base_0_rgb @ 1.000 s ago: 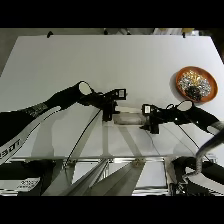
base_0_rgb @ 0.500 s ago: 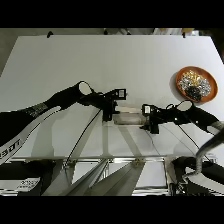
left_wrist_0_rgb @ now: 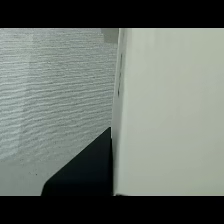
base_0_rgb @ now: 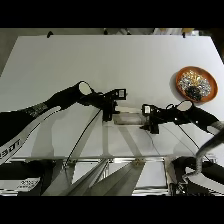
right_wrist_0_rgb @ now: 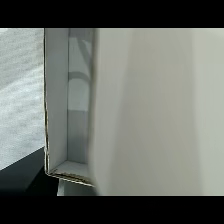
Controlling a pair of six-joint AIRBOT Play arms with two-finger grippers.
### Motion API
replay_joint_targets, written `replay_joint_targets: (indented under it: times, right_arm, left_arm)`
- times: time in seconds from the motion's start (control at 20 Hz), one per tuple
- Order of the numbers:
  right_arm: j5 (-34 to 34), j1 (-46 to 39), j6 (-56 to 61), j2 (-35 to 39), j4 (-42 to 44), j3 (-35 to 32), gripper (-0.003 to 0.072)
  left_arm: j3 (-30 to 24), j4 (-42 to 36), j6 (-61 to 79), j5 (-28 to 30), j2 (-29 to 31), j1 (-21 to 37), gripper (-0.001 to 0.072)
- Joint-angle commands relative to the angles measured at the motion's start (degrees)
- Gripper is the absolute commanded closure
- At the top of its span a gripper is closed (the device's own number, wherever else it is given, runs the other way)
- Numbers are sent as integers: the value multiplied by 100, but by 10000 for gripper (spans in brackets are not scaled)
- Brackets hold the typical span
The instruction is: Fold the box and place the chain.
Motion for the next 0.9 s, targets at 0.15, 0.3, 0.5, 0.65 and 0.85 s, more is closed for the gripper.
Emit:
replay_joint_targets:
  times: [0.15, 0.3, 0.5, 0.65, 0.85]
  right_arm:
    - [-2, 7, 0, -2, 0, -4, 229]
    - [-2, 4, 0, -4, 0, -4, 229]
    - [-2, 4, 0, -4, 0, -4, 229]
    - [-2, 7, 0, -4, 0, -4, 229]
    - [-2, 4, 0, -2, 0, -4, 229]
  left_arm:
    - [0, 0, 0, 2, 2, -2, 699]
    - [0, 0, 0, 2, 2, -2, 699]
    - [0, 0, 0, 2, 2, -2, 699]
    - [0, 0, -2, -13, 2, -2, 699]
    - [0, 2, -7, -459, 9, 2, 699]
